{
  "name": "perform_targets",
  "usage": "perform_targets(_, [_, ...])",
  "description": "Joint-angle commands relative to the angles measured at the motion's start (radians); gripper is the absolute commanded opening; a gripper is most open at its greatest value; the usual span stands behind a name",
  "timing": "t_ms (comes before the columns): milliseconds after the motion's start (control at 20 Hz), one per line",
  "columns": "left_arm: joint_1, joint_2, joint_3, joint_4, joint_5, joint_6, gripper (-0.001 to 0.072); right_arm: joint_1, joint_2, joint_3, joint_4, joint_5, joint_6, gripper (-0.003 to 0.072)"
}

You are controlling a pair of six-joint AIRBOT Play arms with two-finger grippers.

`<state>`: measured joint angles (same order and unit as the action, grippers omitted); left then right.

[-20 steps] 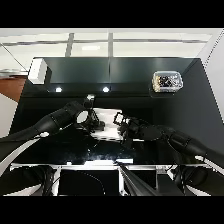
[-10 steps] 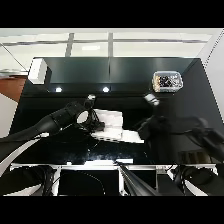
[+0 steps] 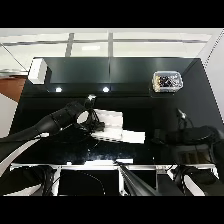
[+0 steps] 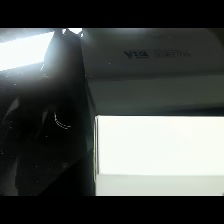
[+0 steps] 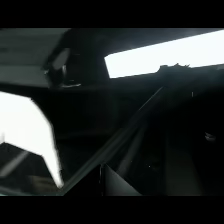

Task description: Fold the box and place the chain.

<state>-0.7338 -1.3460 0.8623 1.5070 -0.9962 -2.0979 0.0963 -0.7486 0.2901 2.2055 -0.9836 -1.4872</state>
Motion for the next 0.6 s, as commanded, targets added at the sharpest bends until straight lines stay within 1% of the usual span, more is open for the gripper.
perform_targets(0, [0.001, 0.001, 0.0, 0.001, -0.002, 0.001, 0.0028, 0.096, -0.116, -0.066, 0.196, 0.211, 0.024, 0.0022])
perform_targets(100, [0.001, 0.001, 0.0, 0.001, -0.002, 0.001, 0.0027, 0.189, -0.203, -0.051, 0.298, 0.284, -0.025, 0.0021])
perform_targets(200, [0.001, 0.001, 0.0, 0.001, -0.002, 0.001, 0.0027, 0.266, -0.276, 0.015, 0.304, 0.293, -0.045, 0.0022])
perform_targets(300, [0.001, 0.001, 0.0, -0.001, -0.002, 0.001, 0.0027, 0.314, -0.319, 0.097, 0.303, 0.284, -0.048, 0.0028])
perform_targets(350, [0.001, 0.001, 0.0, -0.001, -0.003, 0.001, 0.0028, 0.324, -0.321, 0.132, 0.301, 0.264, -0.056, 0.0054])
perform_targets(400, [0.001, 0.001, 0.0, 0.001, -0.003, 0.001, 0.0028, 0.324, -0.32, 0.17, 0.287, 0.214, -0.06, 0.0441])
perform_targets(450, [0.001, 0.001, 0.0, 0.003, -0.004, 0.001, 0.0027, 0.319, -0.32, 0.206, 0.262, 0.159, -0.083, 0.0701])
perform_targets(550, [0.001, 0.001, 0.0, 0.002, -0.005, 0.001, 0.0028, 0.315, -0.32, 0.264, 0.242, 0.092, -0.108, 0.07])
